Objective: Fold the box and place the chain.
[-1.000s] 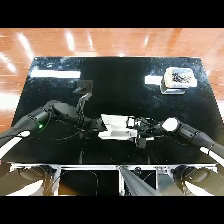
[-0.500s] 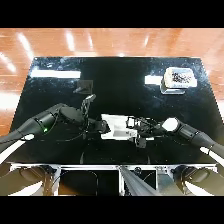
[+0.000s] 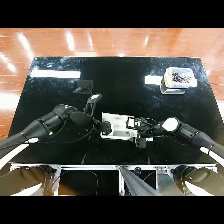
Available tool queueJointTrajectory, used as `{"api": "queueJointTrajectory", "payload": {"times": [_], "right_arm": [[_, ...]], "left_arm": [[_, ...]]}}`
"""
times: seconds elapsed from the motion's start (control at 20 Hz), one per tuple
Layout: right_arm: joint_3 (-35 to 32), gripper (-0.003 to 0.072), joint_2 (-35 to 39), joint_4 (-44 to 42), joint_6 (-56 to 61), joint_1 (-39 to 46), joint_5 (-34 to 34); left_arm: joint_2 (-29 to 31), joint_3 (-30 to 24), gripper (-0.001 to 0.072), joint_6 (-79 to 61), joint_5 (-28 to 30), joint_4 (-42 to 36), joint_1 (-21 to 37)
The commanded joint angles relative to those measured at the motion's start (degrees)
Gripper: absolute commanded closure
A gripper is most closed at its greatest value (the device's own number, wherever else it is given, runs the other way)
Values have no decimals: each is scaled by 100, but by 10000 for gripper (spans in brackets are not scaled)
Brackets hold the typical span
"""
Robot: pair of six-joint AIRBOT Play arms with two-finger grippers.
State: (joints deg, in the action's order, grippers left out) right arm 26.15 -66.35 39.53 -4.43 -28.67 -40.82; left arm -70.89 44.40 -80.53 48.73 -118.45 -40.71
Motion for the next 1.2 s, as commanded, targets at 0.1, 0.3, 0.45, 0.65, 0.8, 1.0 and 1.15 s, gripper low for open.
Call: {"api": "queueJointTrajectory", "payload": {"times": [0.1,0.3,0.45,0.65,0.8,1.0,1.15], "right_arm": [[-4,203,-2,-7,20,-4,4],[-4,204,-2,-7,20,-4,7],[-4,203,-2,-7,20,-4,7],[-4,204,-2,-7,20,-4,7],[-4,204,-2,-7,20,-4,4],[-4,203,-2,-7,20,-4,4],[-4,203,-2,-7,20,-4,4]], "left_arm": [[2,33,264,1294,-350,1370,-505],[-22,33,330,2260,-358,2157,-678],[-157,173,330,2599,109,2398,-772],[-461,531,330,2743,431,2621,-905],[-715,756,331,2745,562,2673,-1047],[-868,828,331,2743,691,2647,-1064],[-868,828,331,2743,702,2647,-1064]]}}
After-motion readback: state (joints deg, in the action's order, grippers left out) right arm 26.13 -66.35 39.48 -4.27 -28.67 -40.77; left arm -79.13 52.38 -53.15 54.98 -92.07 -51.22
